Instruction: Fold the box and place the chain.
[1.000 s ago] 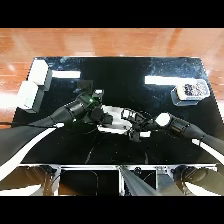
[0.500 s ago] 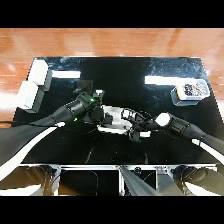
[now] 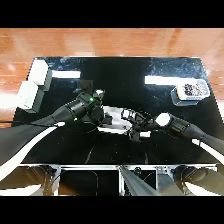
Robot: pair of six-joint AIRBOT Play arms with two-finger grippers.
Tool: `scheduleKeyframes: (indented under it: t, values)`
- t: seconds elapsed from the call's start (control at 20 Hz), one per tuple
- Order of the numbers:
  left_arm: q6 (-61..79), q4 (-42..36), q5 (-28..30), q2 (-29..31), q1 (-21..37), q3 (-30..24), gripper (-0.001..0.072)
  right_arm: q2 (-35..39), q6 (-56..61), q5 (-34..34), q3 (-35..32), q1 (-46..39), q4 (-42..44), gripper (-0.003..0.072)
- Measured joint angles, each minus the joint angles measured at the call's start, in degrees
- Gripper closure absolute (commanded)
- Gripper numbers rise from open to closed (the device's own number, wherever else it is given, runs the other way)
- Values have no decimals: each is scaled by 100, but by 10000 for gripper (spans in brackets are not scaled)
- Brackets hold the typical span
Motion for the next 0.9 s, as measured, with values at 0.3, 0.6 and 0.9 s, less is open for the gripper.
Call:
scheduleKeyframes:
  t: [0.3,0.6,0.9]
  values:
    - [22,-76,20,17,4,7,691,0,111,2,0,0,35,226]
    - [20,-98,33,57,4,7,692,0,177,-7,0,0,66,196]
    - [-4,-177,76,68,0,15,692,72,216,-66,-2,2,37,-31]
